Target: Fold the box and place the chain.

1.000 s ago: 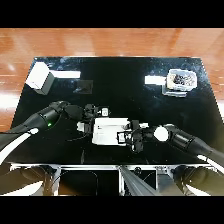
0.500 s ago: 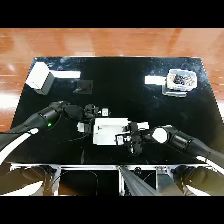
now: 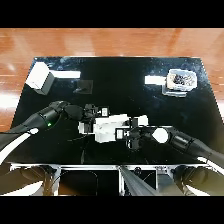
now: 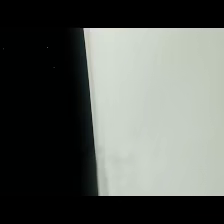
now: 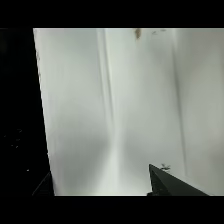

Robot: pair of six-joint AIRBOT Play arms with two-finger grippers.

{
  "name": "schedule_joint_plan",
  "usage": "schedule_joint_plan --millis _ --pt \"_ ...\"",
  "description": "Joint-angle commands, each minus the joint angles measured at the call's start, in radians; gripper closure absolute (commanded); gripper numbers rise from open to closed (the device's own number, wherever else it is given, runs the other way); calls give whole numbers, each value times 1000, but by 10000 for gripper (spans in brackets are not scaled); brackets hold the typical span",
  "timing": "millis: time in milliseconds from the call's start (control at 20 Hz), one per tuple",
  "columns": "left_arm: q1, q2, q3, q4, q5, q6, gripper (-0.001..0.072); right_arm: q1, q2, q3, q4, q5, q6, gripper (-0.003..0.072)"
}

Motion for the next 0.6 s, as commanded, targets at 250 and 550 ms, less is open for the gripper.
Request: schedule_joint_plan --millis 250,550 --pt "1 -1 0 0 2 1 688 -37 71 1 -5 -60 141 -30" --pt "1 -2 19 1 5 1 690 -78 118 1 -8 -14 348 -29"
